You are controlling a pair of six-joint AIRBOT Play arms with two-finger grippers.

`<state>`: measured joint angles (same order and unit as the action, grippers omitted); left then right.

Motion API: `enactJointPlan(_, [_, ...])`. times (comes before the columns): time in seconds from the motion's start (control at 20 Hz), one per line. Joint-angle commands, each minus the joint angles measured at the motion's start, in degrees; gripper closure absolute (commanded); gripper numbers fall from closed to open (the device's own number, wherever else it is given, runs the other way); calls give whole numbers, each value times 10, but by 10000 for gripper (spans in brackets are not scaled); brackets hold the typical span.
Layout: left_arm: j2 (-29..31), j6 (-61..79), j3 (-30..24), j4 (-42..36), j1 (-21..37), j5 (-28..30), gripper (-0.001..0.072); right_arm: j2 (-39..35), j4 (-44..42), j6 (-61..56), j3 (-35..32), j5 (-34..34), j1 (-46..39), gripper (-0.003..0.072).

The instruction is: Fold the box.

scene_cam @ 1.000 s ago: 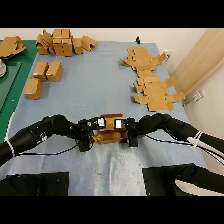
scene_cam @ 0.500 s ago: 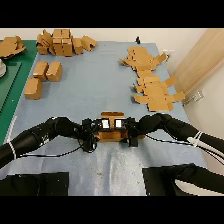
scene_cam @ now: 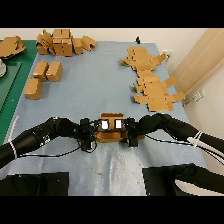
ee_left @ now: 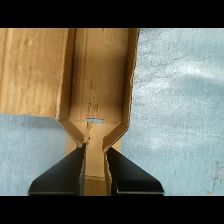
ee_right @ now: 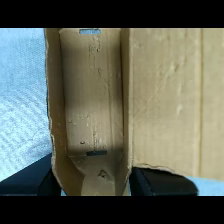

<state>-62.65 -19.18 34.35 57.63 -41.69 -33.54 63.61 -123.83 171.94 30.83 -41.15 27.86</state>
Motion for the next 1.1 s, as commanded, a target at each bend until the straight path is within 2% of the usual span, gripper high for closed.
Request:
enactJointPlan(0.0, [-2,-19,0,22,0,2,504,0,0,0,0,1,0,183])
enactJointPlan(0.05, [-2,-19,0,22,0,2,330,0,0,0,0,1,0,183])
enactJointPlan(0.1, [-2,-19,0,17,0,2,302,0,0,0,0,1,0,183])
enactJointPlan(0.55, [-2,37,0,-50,-1,17,302,0,0,0,0,1,0,183])
enactJointPlan(0.6, [-2,37,0,-51,-1,22,379,0,0,0,0,1,0,183])
enactJointPlan(0.65, [-2,38,0,-51,-1,23,548,0,0,0,0,1,0,183])
enactJointPlan(0.9, [-3,38,0,-53,-1,36,558,0,0,0,0,1,0,183])
enactJointPlan(1.05, [-17,47,0,-81,-1,40,559,0,0,0,0,1,0,183])
